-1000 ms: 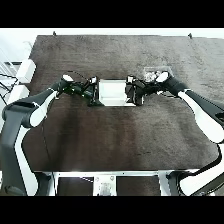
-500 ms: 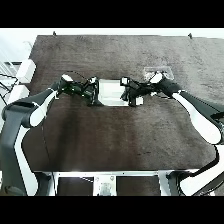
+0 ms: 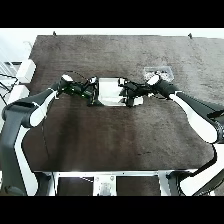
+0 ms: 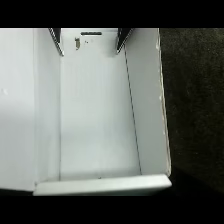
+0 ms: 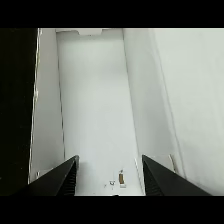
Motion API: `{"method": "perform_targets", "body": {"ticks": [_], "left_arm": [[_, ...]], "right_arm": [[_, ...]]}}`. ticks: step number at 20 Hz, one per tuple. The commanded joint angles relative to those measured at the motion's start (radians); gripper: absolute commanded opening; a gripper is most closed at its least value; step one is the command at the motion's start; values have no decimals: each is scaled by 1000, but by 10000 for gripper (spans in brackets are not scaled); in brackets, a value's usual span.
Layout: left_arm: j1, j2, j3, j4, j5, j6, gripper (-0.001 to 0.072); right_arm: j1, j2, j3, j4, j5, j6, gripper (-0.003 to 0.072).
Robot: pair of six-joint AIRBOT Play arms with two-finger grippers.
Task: Fold the box and place the chain.
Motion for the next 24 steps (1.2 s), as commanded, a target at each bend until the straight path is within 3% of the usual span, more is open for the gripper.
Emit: {"method": "perform_targets", "body": {"ticks": [1, 2, 3, 4, 5, 8, 15, 19, 24], "left_arm": [[0, 0, 1, 0, -1, 0, 457], [0, 0, 1, 0, -1, 0, 457], [0, 0, 1, 0, -1, 0, 458], [0, 0, 1, 0, -1, 0, 457], [0, 0, 1, 0, -1, 0, 457], [0, 0, 1, 0, -1, 0, 458], [0, 0, 1, 0, -1, 0, 457], [0, 0, 1, 0, -1, 0, 457], [0, 0, 1, 0, -2, -1, 457]], "right_arm": [[-2, -1, 0, 0, -11, 4, 530], [-7, -1, 0, -1, -10, 4, 528], [-10, 0, 0, -5, -1, 6, 447], [-14, 5, 0, -19, 12, 14, 257], [-24, 13, 0, -50, 31, 40, 161], [-47, 60, 0, -183, 97, 183, 29], [-156, 239, 0, -195, 156, 521, 11], [-290, 246, -7, -195, 153, 797, 11], [-370, 209, -80, -196, 146, 972, 11]]}}
